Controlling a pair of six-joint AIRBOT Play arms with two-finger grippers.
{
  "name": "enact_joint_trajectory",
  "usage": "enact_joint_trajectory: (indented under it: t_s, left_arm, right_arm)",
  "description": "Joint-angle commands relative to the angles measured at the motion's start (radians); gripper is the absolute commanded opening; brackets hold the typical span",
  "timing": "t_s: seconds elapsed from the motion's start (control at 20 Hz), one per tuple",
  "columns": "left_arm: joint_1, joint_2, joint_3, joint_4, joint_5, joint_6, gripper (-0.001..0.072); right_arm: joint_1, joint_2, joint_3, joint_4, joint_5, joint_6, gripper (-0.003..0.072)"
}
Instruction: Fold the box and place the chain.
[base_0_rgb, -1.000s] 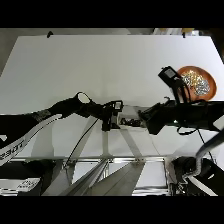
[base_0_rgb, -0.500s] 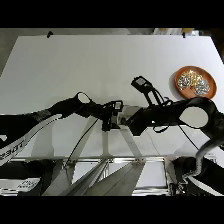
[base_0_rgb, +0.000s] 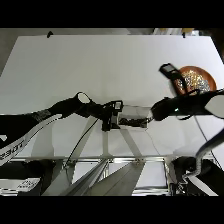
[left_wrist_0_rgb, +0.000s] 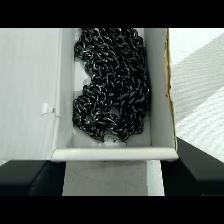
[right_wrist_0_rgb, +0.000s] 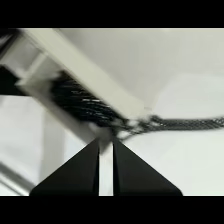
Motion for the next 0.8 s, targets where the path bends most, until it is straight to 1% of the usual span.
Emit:
enact_joint_trajectory:
  t_s: [0.0, 0.05, 0.1, 0.15, 0.25, 0.45, 0.55, 0.75]
  left_arm:
    - [0.0, 0.001, 0.001, 0.0, 0.0, 0.0, 0.0273]
    - [0.0, 0.001, 0.001, 0.0, 0.0, 0.0, 0.0273]
    - [0.0, 0.001, 0.001, 0.0, 0.0, 0.0, 0.0273]
    - [0.0, 0.001, 0.001, 0.0, 0.0, 0.0, 0.0273]
    - [0.0, 0.001, 0.001, 0.0, 0.0, 0.0, 0.0273]
    - [0.0, 0.001, 0.001, 0.0, 0.0, 0.0, 0.0273]
    - [0.0, 0.001, 0.001, 0.0, 0.0, 0.0, 0.0273]
    - [0.0, 0.001, 0.001, 0.0, 0.0, 0.0, 0.0273]
  right_arm:
    - [-0.182, -0.011, -0.017, -0.111, -0.01, 0.006, 0.0051]
    - [-0.216, -0.027, -0.034, -0.117, -0.046, 0.005, 0.0066]
    - [-0.246, -0.053, -0.053, -0.119, -0.085, 0.002, 0.013]
    - [-0.264, -0.081, -0.069, -0.123, -0.12, 0.002, 0.0223]
    - [-0.278, -0.159, -0.09, -0.14, -0.176, -0.009, 0.0227]
    - [-0.278, -0.317, -0.092, -0.15, -0.257, -0.033, 0.0227]
    - [-0.278, -0.374, -0.092, -0.164, -0.298, -0.032, 0.0226]
    - [-0.278, -0.457, -0.092, -0.174, -0.342, -0.032, 0.0226]
